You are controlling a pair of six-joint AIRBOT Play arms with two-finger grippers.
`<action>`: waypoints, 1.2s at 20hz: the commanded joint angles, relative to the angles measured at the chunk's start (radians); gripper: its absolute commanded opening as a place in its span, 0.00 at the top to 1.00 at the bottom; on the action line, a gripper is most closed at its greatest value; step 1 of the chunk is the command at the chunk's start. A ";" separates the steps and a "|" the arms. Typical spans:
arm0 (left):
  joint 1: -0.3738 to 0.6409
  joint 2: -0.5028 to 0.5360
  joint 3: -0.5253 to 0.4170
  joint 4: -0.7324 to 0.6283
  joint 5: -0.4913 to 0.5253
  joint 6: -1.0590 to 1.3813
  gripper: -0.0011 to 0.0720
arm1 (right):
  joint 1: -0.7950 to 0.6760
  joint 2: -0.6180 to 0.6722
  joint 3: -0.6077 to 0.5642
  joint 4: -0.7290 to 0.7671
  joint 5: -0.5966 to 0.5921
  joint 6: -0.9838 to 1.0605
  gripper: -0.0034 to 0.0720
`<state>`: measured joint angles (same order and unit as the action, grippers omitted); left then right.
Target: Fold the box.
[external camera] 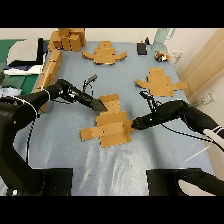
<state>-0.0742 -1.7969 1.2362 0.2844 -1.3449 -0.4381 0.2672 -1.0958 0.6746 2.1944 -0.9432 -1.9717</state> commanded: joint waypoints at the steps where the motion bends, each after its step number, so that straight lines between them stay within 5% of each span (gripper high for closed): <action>1: -0.007 -0.001 0.005 0.024 -0.004 0.001 0.79 | 0.001 -0.001 0.000 0.001 0.000 0.000 0.95; 2: -0.007 -0.001 0.005 0.027 -0.003 0.001 0.79 | 0.001 -0.001 0.000 0.001 0.000 0.000 0.95; 3: -0.007 -0.001 0.005 0.031 -0.001 0.002 0.95 | 0.001 -0.001 0.000 0.001 0.000 0.000 0.95; 6: -0.007 0.000 0.010 0.029 -0.002 0.012 0.97 | 0.001 -0.001 0.000 0.001 0.000 0.000 0.95; 9: -0.007 0.004 0.036 0.023 -0.028 0.013 0.97 | -0.018 -0.001 0.011 -0.035 0.011 0.011 0.49; 10: -0.009 0.019 0.043 0.021 -0.023 0.030 0.97 | -0.037 0.000 0.029 -0.088 0.011 0.065 0.45; 14: -0.068 0.137 0.012 0.068 0.042 0.080 0.97 | -0.162 0.002 0.157 -0.225 -0.072 0.166 0.45; 18: -0.143 0.270 -0.157 0.067 0.248 0.219 0.97 | -0.231 0.005 0.248 -0.210 -0.141 0.186 0.46; 21: -0.188 0.343 -0.298 0.006 0.365 0.367 0.97 | -0.225 0.005 0.246 -0.190 -0.132 0.209 0.65; 24: -0.222 0.359 -0.360 -0.002 0.404 0.436 0.97 | -0.221 0.004 0.242 -0.152 -0.109 0.210 0.67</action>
<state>-0.2607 -1.4712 0.9508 0.3027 -1.0203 -0.1070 0.0490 -1.0912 0.9104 2.0125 -1.0630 -1.7763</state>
